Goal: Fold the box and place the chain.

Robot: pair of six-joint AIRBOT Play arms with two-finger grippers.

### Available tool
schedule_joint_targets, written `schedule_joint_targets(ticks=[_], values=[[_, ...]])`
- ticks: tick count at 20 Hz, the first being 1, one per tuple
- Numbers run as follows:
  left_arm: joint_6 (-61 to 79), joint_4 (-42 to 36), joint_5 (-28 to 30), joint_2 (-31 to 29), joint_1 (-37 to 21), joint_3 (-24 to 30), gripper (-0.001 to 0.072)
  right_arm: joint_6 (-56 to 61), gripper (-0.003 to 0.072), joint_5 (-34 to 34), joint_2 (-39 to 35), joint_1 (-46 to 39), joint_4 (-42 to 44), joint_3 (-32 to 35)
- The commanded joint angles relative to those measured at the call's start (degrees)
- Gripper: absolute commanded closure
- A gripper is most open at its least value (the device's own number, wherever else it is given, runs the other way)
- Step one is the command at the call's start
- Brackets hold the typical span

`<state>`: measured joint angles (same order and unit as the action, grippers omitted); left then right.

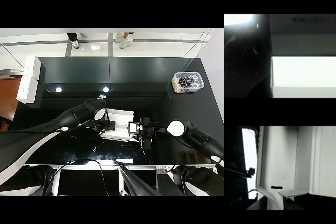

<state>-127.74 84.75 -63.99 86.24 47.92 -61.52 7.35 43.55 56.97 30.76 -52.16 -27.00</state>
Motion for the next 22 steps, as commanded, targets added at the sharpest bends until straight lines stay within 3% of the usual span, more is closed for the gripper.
schedule_joint_targets(ticks=[1,2,3,17,22], values=[[-0.02,0.02,0.07,0.0,0.0,-0.02,0.0676,2.8,0.0471,-2.21,0.11,1.97,0.09,0.04],[-0.02,0.02,0.07,0.0,0.0,-0.02,0.0676,3.41,0.0609,-3.34,0.11,2.4,0.11,0.04],[-0.02,0.02,0.09,0.0,0.0,-0.02,0.0676,3.45,0.0625,-4.0,0.13,2.58,0.13,0.04],[-0.02,0.02,0.26,0.0,0.0,-0.02,0.0676,6.01,0.0624,-5.22,0.13,2.56,3.91,0.04],[-0.02,0.02,0.26,0.0,0.0,-0.02,0.0676,14.14,0.0596,-2.99,-3.76,0.37,-5.09,-0.94]])
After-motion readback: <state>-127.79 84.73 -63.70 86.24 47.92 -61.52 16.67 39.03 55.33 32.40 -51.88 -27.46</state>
